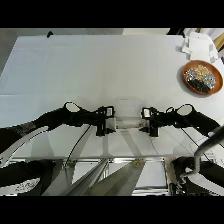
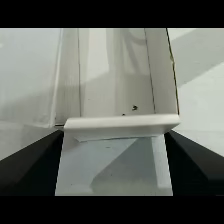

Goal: Fold the box and place the chain.

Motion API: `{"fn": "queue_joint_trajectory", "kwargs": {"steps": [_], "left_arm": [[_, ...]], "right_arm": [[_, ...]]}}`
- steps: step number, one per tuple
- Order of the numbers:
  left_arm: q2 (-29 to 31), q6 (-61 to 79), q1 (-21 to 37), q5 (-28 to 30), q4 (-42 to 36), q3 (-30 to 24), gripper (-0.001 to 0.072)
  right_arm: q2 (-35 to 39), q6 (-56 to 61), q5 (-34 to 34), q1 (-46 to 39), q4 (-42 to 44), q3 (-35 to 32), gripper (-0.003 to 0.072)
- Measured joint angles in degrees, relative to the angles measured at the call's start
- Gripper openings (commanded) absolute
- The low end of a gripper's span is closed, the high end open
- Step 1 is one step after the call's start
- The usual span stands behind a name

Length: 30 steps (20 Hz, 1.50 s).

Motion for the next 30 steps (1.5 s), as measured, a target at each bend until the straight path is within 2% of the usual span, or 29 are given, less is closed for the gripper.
{"fn": "queue_joint_trajectory", "kwargs": {"steps": [24, 25, 27, 28, 30], "left_arm": [[0.0, 1.62, -3.56, 4.48, -2.03, 0.0, 0.0684], [0.0, 1.62, -3.67, 4.68, -2.16, 0.0, 0.0612], [0.0, 1.6, -3.8, 4.81, -2.25, -0.02, 0.0354], [0.0, 1.6, -3.85, 4.92, -2.34, -0.02, 0.0259], [0.0, 1.64, -3.89, 5.14, -2.4, -0.02, 0.0248]], "right_arm": [[0.0, -0.04, 0.0, -0.02, 0.0, 0.0, 0.04], [0.0, -0.04, 0.0, -0.02, 0.0, 0.0, 0.04], [0.0, -0.02, -0.09, -0.02, 0.0, 0.0, 0.04], [0.0, -0.04, -0.11, -0.02, 0.0, 0.0, 0.04], [0.0, -0.07, -0.09, -0.02, 0.0, 0.02, 0.04]]}}
